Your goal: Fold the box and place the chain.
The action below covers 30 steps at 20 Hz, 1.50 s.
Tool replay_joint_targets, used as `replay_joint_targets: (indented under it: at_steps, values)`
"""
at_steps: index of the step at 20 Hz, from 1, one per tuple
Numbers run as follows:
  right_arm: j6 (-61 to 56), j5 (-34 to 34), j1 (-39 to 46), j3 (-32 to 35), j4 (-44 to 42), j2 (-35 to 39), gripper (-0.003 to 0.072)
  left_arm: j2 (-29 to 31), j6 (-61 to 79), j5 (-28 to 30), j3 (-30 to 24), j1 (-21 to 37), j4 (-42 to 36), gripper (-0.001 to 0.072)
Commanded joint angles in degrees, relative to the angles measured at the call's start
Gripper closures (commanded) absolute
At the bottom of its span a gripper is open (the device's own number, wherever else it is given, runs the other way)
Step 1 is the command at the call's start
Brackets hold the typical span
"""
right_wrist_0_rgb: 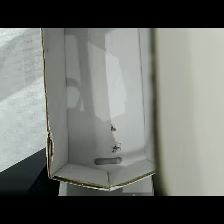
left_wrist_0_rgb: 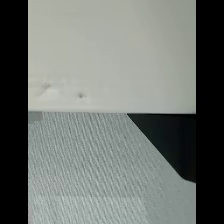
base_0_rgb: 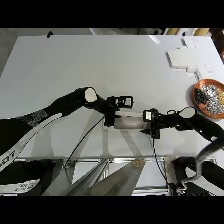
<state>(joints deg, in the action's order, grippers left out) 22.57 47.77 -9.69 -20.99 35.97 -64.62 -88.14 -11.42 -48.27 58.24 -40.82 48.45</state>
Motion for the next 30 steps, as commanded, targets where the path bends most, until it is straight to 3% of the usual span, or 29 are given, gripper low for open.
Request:
replay_joint_targets:
  at_steps: [1,3,4,7,8,9,13,17,18,20,21,23,26,30]
  values:
    - [0.0,0.0,0.0,-0.1,0.0,0.0,0.0283,0.0,0.0,0.0,0.0,0.0,0.0,0.0699]
    - [0.0,0.0,0.0,-0.1,0.0,0.0,0.0283,0.1,0.0,0.0,0.0,0.0,0.0,0.0697]
    - [0.0,0.0,0.0,-0.1,0.0,0.0,0.0283,0.2,-0.3,0.0,0.0,0.0,0.0,0.0656]
    - [0.0,0.0,0.0,-0.1,0.0,0.0,0.0283,2.4,-0.6,-0.6,0.0,0.2,0.9,0.0166]
    - [0.0,0.0,0.0,-0.1,0.0,0.0,0.0283,3.6,-0.6,-0.7,0.0,0.2,1.9,0.0059]
    - [0.0,0.0,0.0,-0.1,0.0,0.0,0.0283,4.9,-0.6,-1.0,0.0,0.2,2.3,0.0020]
    - [0.0,0.0,0.0,-0.1,0.0,0.0,0.0283,9.8,-5.3,-1.5,0.0,0.2,6.1,0.0018]
    - [0.0,0.0,0.0,-0.1,0.0,0.0,0.0283,16.3,-18.5,-4.1,0.0,0.2,16.2,0.0026]
    - [0.0,0.0,0.0,-0.1,0.0,0.0,0.0283,17.5,-22.0,-5.0,0.0,0.0,15.9,0.0127]
    - [0.0,0.0,0.0,-0.1,0.0,0.0,0.0283,18.2,-27.1,-8.4,0.0,-1.9,15.2,0.0550]
    - [0.0,0.0,0.0,-0.1,0.0,0.0,0.0283,17.9,-27.2,-10.5,0.0,-3.5,15.6,0.0711]
    - [0.0,0.0,0.0,-0.1,0.0,0.0,0.0283,16.8,-27.4,-11.0,0.0,-6.1,15.6,0.0706]
    - [0.0,0.0,0.0,-0.1,0.0,0.0,0.0283,14.7,-27.6,-7.2,0.0,-8.7,15.5,0.0706]
    - [0.0,0.0,0.0,-0.1,0.0,0.0,0.0283,13.9,-29.7,-4.2,0.0,-9.2,15.8,0.0705]
